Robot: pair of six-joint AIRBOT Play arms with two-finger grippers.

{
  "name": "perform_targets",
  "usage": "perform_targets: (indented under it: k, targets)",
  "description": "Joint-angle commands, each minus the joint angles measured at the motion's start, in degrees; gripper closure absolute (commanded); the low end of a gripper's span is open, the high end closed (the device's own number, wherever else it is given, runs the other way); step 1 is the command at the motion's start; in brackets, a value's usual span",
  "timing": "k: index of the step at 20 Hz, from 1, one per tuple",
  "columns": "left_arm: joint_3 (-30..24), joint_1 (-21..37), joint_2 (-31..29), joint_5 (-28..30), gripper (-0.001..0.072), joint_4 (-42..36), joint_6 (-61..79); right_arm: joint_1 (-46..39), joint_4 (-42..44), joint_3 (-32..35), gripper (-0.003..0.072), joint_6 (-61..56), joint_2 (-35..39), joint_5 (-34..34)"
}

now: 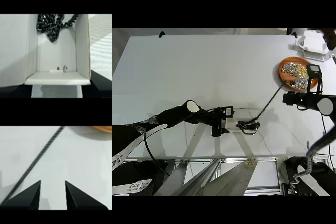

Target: Fold the box and place the chain.

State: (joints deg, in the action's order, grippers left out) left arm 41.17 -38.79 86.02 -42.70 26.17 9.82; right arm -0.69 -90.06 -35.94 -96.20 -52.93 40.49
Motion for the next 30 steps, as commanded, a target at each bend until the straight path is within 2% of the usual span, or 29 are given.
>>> perform_targets:
  k: [1, 3, 7, 12, 16, 18, 20, 21, 23, 24, 25, 30]
  targets:
    - [0.0, 0.0, 0.0, 0.0, 0.0275, 0.0, 0.0, -4.0, 0.0, -3.0, 0.0341, 2.1, -10.3, -9.4]
    - [0.0, 0.0, 0.0, 0.0, 0.0275, 0.0, 0.0, -2.7, -0.1, -7.3, 0.0342, 1.9, -16.3, -11.6]
    - [0.0, 0.0, 0.0, 0.0, 0.0275, 0.0, 0.0, -2.3, 1.4, -14.5, 0.0342, -1.4, -26.1, -11.3]
    - [0.0, 0.0, 0.0, 0.0, 0.0275, 0.0, 0.0, -1.8, 2.6, -15.1, 0.0342, -3.6, -31.5, -12.0]
    - [0.0, 0.0, 0.0, 0.0, 0.0275, 0.0, 0.0, -1.7, 3.5, -15.1, 0.0346, -6.2, -32.8, -15.8]
    - [0.0, 0.0, 0.0, 0.0, 0.0275, 0.0, 0.0, -1.7, 3.5, -15.1, 0.0413, -7.1, -32.8, -16.2]
    - [0.0, 0.0, 0.0, 0.0, 0.0275, 0.0, 0.0, -1.7, 3.5, -15.1, 0.0432, -7.1, -33.1, -16.1]
    - [0.0, 0.0, 0.0, 0.0, 0.0275, 0.0, 0.0, -1.7, 3.5, -15.1, 0.0502, -7.3, -33.4, -16.1]
    - [0.0, 0.0, 0.0, 0.0, 0.0275, 0.0, 0.0, -1.6, 3.9, -15.1, 0.0534, -7.6, -34.2, -16.0]
    - [0.0, 0.0, 0.0, 0.0, 0.0275, 0.0, 0.0, -1.3, 3.9, -15.1, 0.0616, -7.5, -34.4, -15.8]
    - [0.0, 0.0, 0.0, 0.0, 0.0275, 0.0, 0.0, -0.9, 3.9, -15.1, 0.0664, -7.5, -34.3, -15.9]
    - [0.0, 0.0, 0.0, 0.0, 0.0275, 0.0, 0.0, 1.5, 3.7, -15.1, 0.0664, -5.9, -30.2, -13.7]
